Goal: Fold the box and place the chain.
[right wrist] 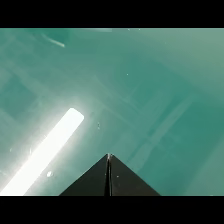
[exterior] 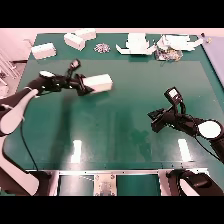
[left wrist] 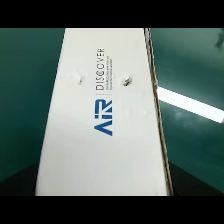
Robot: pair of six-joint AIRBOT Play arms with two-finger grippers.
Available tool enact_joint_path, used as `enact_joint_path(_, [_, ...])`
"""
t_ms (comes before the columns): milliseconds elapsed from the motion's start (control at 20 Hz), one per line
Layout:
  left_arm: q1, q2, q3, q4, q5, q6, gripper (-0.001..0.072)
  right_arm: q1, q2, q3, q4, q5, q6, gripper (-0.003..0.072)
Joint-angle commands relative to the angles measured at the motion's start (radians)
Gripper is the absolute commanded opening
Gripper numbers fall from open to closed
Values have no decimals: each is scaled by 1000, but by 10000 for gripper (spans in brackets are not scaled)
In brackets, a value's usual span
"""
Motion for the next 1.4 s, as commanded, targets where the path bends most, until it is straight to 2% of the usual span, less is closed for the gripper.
enact_joint_path(0, [116, 89, 1, 27, 131, -170, 12, 0, 0, 0, -2, 0, 0, 3])
enact_joint_path(200, [264, 133, -11, 44, 285, -325, 12, 0, 0, 0, -2, -2, 0, 2])
enact_joint_path(500, [397, 133, -11, 277, 425, -513, 13, 0, 0, -1, 25, -3, 0, 2])
enact_joint_path(700, [456, 124, -15, 328, 454, -527, 15, 0, 0, -21, 59, -19, 0, 2])
enact_joint_path(800, [459, 124, -44, 328, 553, -526, 17, 0, 0, -37, 77, -23, 0, 2])
enact_joint_path(950, [457, 112, -82, 327, 581, -480, 21, 1, 0, -51, 105, -29, 0, 3])
enact_joint_path(1050, [457, 85, -82, 326, 580, -482, 287, 1, 0, -52, 115, -30, 0, 2])
enact_joint_path(1100, [457, 71, -82, 323, 572, -483, 456, 1, 0, -53, 119, -29, 0, 3])
enact_joint_path(1200, [457, 51, -82, 323, 566, -490, 660, 1, 0, -53, 127, -29, 0, 2])
enact_joint_path(1250, [457, 48, -82, 323, 566, -489, 720, 1, 0, -53, 127, -29, 0, 2])
enact_joint_path(1350, [457, 51, -81, 323, 565, -476, 720, 1, 0, -53, 127, -29, 0, 2])
